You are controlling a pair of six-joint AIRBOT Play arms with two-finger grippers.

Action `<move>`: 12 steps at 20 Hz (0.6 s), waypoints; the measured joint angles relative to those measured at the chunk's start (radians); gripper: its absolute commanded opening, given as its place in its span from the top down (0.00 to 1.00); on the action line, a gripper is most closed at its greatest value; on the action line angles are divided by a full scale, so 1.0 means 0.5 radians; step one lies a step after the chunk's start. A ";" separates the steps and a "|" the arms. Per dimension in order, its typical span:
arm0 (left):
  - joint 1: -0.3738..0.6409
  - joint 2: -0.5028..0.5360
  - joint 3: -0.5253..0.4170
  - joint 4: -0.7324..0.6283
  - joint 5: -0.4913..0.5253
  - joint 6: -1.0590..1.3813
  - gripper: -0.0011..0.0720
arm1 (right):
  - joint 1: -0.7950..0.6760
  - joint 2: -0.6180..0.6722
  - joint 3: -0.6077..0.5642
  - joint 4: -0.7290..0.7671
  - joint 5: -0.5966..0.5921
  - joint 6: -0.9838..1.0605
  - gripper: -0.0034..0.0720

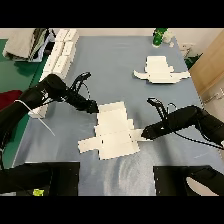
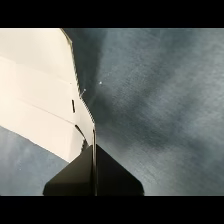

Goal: Fold the box.

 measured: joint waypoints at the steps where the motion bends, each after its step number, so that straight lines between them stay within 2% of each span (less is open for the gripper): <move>1: 0.001 -0.018 0.000 -0.035 -0.026 0.057 0.32 | 0.002 0.003 -0.002 -0.009 0.006 -0.001 0.96; 10: 0.000 -0.341 0.000 -0.665 -0.358 0.690 0.32 | 0.003 0.014 -0.004 -0.031 0.028 -0.002 0.96; 12: 0.000 -0.408 0.000 -0.726 -0.442 0.757 0.54 | 0.003 0.014 -0.004 -0.032 0.038 -0.002 0.96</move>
